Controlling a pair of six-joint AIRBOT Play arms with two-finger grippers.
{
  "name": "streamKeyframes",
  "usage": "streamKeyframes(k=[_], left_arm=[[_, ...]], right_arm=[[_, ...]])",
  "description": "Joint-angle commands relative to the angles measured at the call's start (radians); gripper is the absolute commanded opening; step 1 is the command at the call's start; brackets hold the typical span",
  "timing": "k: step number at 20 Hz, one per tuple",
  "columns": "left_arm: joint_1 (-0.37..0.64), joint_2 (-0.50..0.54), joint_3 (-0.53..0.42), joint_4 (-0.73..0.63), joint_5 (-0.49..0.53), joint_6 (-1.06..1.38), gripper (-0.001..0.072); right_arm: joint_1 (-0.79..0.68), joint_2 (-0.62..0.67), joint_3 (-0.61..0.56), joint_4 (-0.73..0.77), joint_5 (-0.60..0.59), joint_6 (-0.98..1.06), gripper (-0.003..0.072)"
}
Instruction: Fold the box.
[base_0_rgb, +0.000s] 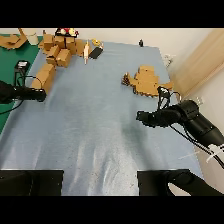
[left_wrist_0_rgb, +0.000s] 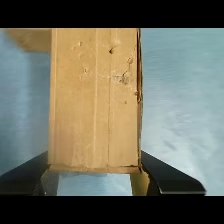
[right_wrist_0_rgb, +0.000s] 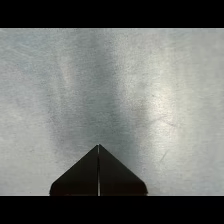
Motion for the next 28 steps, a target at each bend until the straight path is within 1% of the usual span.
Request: streamKeyframes(k=[1, 3, 8, 12, 13, 14, 18, 21, 23, 26, 28], left_arm=[[0.082, -0.094, 0.029, 0.005, 0.02, 0.004, 0.0539], [0.081, -0.139, 0.056, 0.005, 0.028, 0.003, 0.0539], [0.062, -0.213, 0.153, 0.002, 0.015, 0.003, 0.0538], [0.062, -0.251, 0.167, 0.002, -0.019, 0.003, 0.0546], [0.062, -0.255, 0.167, 0.002, -0.03, 0.003, 0.0671], [0.062, -0.257, 0.167, 0.002, -0.031, -0.002, 0.072], [0.071, -0.248, 0.172, 0.002, -0.058, -0.012, 0.072], [0.102, -0.216, 0.204, 0.006, -0.14, -0.012, 0.072], [0.121, -0.186, 0.24, 0.011, -0.22, -0.011, 0.072], [0.114, -0.13, 0.298, 0.071, -0.352, -0.011, 0.072], [0.112, -0.083, 0.331, 0.108, -0.404, -0.011, 0.072]], right_arm=[[-0.001, 0.001, 0.001, 0.005, 0.023, 0.001, 0.0004], [-0.001, 0.001, 0.001, 0.005, 0.023, 0.001, 0.0003], [-0.001, 0.001, 0.001, 0.006, 0.035, 0.001, 0.0003], [-0.001, 0.001, 0.001, 0.008, 0.048, 0.001, 0.0003], [-0.001, 0.001, 0.001, 0.008, 0.048, 0.001, 0.0004], [-0.001, 0.001, 0.001, 0.008, 0.048, 0.001, 0.0004], [-0.001, 0.001, 0.001, 0.024, 0.048, 0.001, 0.0003], [-0.001, 0.001, 0.001, 0.031, 0.048, 0.001, 0.0003], [-0.001, 0.001, 0.001, 0.039, 0.048, 0.0, 0.0004], [-0.001, 0.001, 0.001, 0.061, 0.048, 0.0, 0.0003], [-0.001, 0.001, 0.001, 0.077, 0.048, -0.003, 0.0004]])
